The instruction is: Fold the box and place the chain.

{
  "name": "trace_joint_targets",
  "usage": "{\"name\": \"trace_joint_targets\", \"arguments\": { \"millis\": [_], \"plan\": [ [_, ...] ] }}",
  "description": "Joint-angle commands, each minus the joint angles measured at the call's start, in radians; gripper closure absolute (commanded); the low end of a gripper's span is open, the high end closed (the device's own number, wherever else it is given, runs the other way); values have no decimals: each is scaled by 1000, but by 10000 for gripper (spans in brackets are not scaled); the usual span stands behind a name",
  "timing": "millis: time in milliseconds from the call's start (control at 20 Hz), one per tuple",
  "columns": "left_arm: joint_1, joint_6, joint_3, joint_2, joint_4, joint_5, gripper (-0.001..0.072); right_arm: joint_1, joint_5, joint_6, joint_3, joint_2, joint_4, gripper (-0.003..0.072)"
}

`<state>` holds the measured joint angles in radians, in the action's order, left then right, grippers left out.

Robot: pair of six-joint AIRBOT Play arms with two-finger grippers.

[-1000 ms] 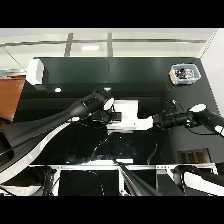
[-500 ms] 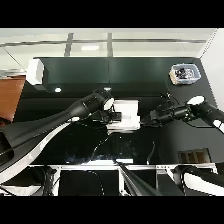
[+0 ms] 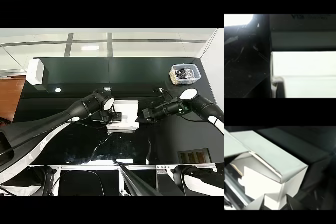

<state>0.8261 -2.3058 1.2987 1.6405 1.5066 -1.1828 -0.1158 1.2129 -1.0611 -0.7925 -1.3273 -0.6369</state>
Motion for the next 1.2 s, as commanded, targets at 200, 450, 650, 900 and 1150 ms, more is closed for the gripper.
{"name": "trace_joint_targets", "arguments": {
  "millis": [200,450,650,900,1150],
  "plan": [
    [0,2,0,0,-1,0,687,-138,-71,-270,-79,-1,-231,381],
    [0,2,0,0,0,0,687,-233,-158,-449,-79,-1,-341,382],
    [0,2,0,1,0,2,687,-304,-193,-607,-92,-9,-455,387],
    [0,2,0,2,0,3,687,-413,-124,-890,-200,-39,-702,388],
    [0,2,0,2,0,4,687,-466,-97,-1027,-224,-81,-771,388]
  ]
}}
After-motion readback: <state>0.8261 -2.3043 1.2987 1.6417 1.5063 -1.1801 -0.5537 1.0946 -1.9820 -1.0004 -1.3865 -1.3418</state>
